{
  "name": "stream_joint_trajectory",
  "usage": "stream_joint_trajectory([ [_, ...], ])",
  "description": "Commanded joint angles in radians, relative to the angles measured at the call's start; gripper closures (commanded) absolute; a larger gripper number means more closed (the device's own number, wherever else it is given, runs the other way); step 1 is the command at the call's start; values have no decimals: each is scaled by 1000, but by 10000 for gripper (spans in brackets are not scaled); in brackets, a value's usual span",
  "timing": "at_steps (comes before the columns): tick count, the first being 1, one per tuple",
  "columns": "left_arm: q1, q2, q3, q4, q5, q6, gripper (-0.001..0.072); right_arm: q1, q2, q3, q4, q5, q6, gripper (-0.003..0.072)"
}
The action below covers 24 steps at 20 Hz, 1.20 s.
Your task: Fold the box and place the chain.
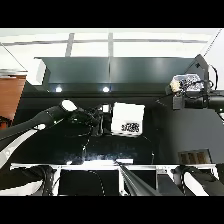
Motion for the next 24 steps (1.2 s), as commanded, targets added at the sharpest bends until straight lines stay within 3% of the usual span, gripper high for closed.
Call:
stream_joint_trajectory([
  [1, -2, -5, 5, 3, 5, 0, 7, 0, 0, 1, 0, 0, 0, 419],
  [7, 2, -21, 23, 72, 0, -37, 8, 0, 0, 1, 0, 1, 0, 419],
  [14, 2, -65, 83, 69, -52, -2, 8, 0, 0, 1, 0, 1, 0, 419],
  [24, 2, -76, 90, 69, -39, 1, 8, 0, 0, 1, -18, 4, 0, 419],
])
